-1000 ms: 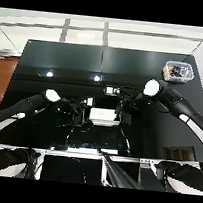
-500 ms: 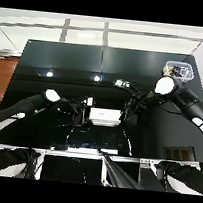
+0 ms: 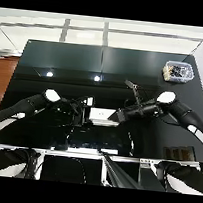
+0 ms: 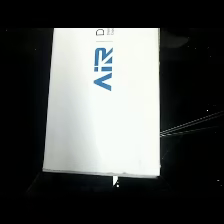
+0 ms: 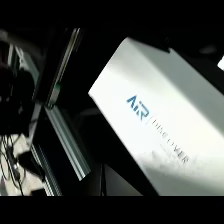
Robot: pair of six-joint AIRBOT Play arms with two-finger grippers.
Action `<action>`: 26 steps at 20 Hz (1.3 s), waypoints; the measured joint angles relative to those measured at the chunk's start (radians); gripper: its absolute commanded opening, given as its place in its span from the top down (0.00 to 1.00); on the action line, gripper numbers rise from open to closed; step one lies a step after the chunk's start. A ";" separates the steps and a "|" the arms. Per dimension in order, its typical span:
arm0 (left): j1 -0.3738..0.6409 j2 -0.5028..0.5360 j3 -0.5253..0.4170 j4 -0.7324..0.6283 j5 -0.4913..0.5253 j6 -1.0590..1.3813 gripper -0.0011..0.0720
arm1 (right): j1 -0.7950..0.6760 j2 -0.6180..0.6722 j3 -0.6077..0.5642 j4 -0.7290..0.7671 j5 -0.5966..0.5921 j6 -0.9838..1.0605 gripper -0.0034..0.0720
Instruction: Fold the box and place the chain.
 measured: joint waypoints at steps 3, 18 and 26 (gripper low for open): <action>0.000 0.000 0.000 0.000 0.000 0.001 0.48 | 0.019 -0.039 -0.018 0.055 -0.053 0.004 0.94; 0.000 0.000 0.000 -0.001 0.000 -0.002 0.48 | -0.032 -0.084 0.005 -0.026 -0.033 0.008 0.94; 0.003 0.035 0.001 -0.001 0.022 -0.012 0.01 | -0.356 0.193 0.050 -0.095 0.172 0.019 0.94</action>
